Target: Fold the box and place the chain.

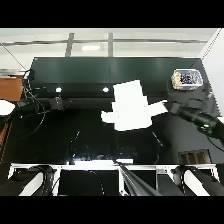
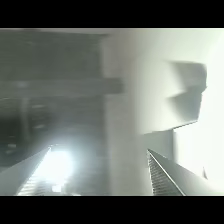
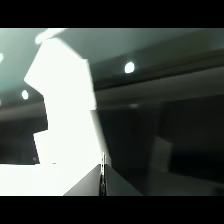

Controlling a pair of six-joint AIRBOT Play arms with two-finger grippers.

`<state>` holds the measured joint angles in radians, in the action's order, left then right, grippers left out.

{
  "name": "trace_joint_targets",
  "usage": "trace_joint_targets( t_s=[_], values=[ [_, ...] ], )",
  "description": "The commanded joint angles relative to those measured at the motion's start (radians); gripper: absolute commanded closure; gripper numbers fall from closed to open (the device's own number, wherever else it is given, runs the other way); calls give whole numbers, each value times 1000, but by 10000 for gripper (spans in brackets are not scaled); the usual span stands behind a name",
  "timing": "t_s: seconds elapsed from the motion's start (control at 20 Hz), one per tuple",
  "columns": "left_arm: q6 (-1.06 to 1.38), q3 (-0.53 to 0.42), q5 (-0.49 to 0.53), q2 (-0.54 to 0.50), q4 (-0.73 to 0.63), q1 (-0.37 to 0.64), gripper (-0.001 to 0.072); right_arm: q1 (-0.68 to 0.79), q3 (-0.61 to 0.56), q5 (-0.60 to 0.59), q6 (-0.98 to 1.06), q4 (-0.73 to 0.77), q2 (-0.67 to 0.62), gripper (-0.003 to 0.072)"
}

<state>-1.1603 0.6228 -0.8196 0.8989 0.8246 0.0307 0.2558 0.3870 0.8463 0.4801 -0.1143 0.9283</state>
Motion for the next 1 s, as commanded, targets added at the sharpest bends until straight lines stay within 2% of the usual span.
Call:
trace_joint_targets(
  t_s=[0.0,0.1,0.25,0.4,0.5,0.6,0.7,0.8,0.95],
  values=[
    [58,3,-26,64,-148,-38,1,-303,-24,-286,-33,64,-19,672],
    [56,24,-35,152,-181,-91,1,-407,-24,-366,-33,60,-18,672],
    [53,122,-120,332,-241,-165,1,-488,-24,-369,-32,58,-18,672],
    [13,224,-188,499,-238,-205,1,-524,-24,-367,-32,58,-18,672],
    [-6,269,-212,580,-240,-225,1,-532,-24,-364,-32,58,-18,672],
    [-24,317,-278,660,-238,-233,1,-532,-24,-359,-32,57,-18,672],
    [7,363,-379,719,-240,-227,1,-532,-24,-361,-32,57,-18,672],
    [42,382,-426,751,-240,-225,1,-532,-24,-360,-32,57,-18,672],
    [299,387,-518,784,-339,-226,2,-532,-24,-360,-33,56,-18,672]
  ],
)
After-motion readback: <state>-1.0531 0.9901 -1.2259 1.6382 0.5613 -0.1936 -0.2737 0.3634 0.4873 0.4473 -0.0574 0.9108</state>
